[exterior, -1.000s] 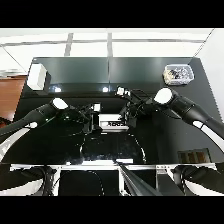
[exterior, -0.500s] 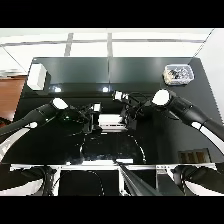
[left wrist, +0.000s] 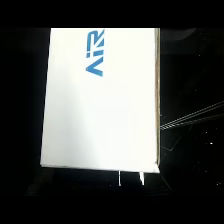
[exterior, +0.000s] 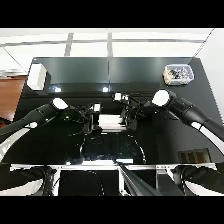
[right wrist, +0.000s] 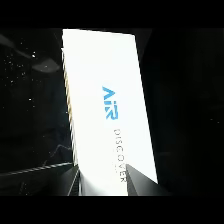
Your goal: Fold the box and place the chain.
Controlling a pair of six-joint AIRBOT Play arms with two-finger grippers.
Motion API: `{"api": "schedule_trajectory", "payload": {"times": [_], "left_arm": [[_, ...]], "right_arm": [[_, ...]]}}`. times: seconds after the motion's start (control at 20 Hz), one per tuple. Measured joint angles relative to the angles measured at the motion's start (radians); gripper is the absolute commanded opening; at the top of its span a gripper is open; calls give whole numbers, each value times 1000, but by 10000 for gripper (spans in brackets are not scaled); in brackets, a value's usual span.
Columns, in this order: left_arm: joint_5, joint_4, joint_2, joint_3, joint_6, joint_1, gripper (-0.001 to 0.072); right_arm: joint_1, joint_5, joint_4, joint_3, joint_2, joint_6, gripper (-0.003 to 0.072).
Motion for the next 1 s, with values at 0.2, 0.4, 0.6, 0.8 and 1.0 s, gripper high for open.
{"api": "schedule_trajectory", "payload": {"times": [0.2,0.4,0.6,0.8,1.0], "left_arm": [[0,0,0,0,0,0,461],[0,0,0,0,0,-1,461],[-1,0,0,0,-2,-1,462],[-1,0,0,0,-2,-1,463],[-1,0,0,0,0,-1,463]], "right_arm": [[2,6,-10,-13,-9,1,339],[-2,31,-31,-14,5,29,338],[-27,74,-20,-12,61,201,1],[-48,120,92,-24,75,451,14],[-53,88,234,-38,16,549,14]]}}
